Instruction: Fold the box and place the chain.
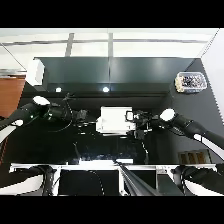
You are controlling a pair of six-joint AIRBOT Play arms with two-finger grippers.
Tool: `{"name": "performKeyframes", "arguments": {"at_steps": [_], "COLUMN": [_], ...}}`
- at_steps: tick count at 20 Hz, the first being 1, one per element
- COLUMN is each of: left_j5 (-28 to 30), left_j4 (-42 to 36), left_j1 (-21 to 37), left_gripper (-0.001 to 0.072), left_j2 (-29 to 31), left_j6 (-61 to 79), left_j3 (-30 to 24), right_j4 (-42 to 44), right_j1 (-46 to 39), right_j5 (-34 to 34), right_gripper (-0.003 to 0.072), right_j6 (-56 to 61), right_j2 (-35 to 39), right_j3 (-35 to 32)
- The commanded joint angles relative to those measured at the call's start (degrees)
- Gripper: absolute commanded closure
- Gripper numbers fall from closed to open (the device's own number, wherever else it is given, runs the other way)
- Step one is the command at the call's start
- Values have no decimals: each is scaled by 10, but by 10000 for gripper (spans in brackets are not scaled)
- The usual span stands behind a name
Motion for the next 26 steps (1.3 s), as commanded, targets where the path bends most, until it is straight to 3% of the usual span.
{"name": "performKeyframes", "arguments": {"at_steps": [1, 3, 4, 5, 8, 13, 16, 21, 26], "left_j5": [-28, -21, -17, -13, 10, 30, 53, 106, 135], "left_j4": [-5, -2, 0, 0, 12, 126, 154, 180, 276], "left_j1": [-13, -38, -51, -63, -97, -149, -169, -212, -251], "left_gripper": [3, 51, 125, 135, 135, 135, 135, 136, 136], "left_j2": [-1, -1, -1, -1, -1, -1, -1, -1, -1], "left_j6": [3, 1, -1, -3, -35, -153, -200, -261, -358], "left_j3": [22, 27, 32, 37, 52, 94, 109, 112, 113], "right_j4": [0, 0, 0, 0, 0, 0, 0, 0, 0], "right_j1": [0, 0, 0, 0, 0, 0, 0, 0, 0], "right_j5": [0, 0, 0, 0, 0, 0, 0, 0, 0], "right_gripper": [593, 593, 593, 593, 593, 593, 593, 593, 593], "right_j6": [0, 0, 0, 0, 0, 0, 0, 0, 0], "right_j2": [0, 0, 0, 0, 0, 0, 0, 0, 0], "right_j3": [0, 0, 0, 0, 0, 0, 0, 0, 0]}}
